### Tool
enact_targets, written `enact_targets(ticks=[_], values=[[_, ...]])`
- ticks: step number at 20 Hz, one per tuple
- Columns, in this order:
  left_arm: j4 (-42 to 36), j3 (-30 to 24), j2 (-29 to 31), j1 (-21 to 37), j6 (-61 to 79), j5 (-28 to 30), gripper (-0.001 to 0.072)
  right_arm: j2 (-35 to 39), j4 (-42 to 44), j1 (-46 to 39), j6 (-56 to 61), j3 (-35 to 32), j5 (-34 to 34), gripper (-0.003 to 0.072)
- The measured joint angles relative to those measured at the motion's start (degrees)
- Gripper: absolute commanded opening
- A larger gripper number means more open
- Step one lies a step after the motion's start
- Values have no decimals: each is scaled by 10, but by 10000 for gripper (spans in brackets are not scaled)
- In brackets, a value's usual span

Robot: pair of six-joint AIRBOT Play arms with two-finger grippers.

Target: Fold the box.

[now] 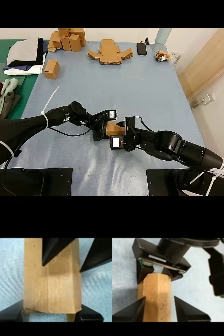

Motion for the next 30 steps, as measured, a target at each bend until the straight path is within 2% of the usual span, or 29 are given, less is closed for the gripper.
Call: enact_targets(ticks=[6,7,8,11,14,15,16,17,18,22,28,29,30], values=[[0,0,0,0,0,0,514,-16,4,0,0,0,0,509],[0,0,0,0,0,0,514,-18,4,0,0,0,0,479],[0,0,0,0,0,0,514,-19,4,0,0,0,0,360],[0,0,0,0,0,0,514,-21,4,0,0,0,0,285],[0,0,0,0,0,0,514,-22,4,0,0,0,0,285],[0,0,0,0,0,0,514,-22,4,0,0,0,0,289],[0,0,0,0,0,0,513,-22,4,0,0,0,0,344],[0,0,0,0,0,0,514,-22,5,0,0,0,0,514],[0,0,0,0,0,0,514,-22,7,0,0,0,-1,595],[0,0,0,0,0,0,514,-5,32,8,0,0,-2,595],[0,0,0,0,0,0,514,59,53,17,6,0,-1,587],[0,0,0,0,0,0,514,69,54,17,11,0,-1,573],[0,0,0,0,0,0,514,77,55,17,16,0,-1,522]])
